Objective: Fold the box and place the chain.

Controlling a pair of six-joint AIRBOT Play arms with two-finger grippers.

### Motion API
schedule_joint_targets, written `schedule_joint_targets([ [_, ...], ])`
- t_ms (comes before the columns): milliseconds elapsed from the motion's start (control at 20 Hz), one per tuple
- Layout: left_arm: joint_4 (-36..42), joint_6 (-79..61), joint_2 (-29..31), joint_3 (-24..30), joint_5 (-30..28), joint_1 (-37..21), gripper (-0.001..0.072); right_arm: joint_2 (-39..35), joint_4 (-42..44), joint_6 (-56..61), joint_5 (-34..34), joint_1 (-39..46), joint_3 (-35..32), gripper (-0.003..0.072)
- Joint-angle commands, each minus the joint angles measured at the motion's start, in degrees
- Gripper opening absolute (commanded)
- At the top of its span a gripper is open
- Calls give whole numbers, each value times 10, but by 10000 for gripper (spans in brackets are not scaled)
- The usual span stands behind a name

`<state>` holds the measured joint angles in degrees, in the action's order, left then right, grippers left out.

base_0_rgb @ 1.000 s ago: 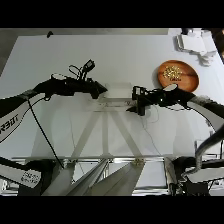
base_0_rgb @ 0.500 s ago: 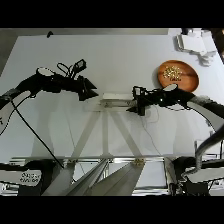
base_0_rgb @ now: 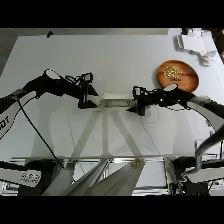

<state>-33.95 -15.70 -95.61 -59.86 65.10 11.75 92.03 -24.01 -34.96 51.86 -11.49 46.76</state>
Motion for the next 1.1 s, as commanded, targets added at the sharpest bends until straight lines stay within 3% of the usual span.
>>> schedule_joint_targets([
  [0, 32, -61, -17, 0, 4, 16, 626, 0, 0, 0, 0, 0, 0, 415],
  [100, 23, -62, -20, 0, 20, 19, 600, 0, 0, 0, 0, 0, 0, 415],
  [150, 23, -65, -21, 0, 31, 19, 487, 0, 0, 0, 0, 0, 0, 415],
  [200, 23, -76, -21, 0, 36, 19, 444, 0, 0, 0, 0, 0, 0, 415],
  [350, 24, -101, -21, 0, 37, 19, 435, 0, 0, 0, 0, 0, 0, 415],
  [450, 25, -102, -21, 0, 33, 19, 371, 0, 0, 0, 0, 0, 0, 415],
  [600, 24, -102, -22, 0, 28, 19, 381, 0, 0, 0, 0, 0, 0, 415],
  [700, 21, -101, -22, 0, -5, 17, 536, 0, 0, 0, 0, 0, 0, 415],
  [800, 21, -98, -22, 0, -18, 10, 536, 0, 0, 0, 0, 0, 0, 415],
  [1050, -9, -99, -22, 0, 34, 9, 468, 0, 0, 0, 0, 0, 0, 415],
])
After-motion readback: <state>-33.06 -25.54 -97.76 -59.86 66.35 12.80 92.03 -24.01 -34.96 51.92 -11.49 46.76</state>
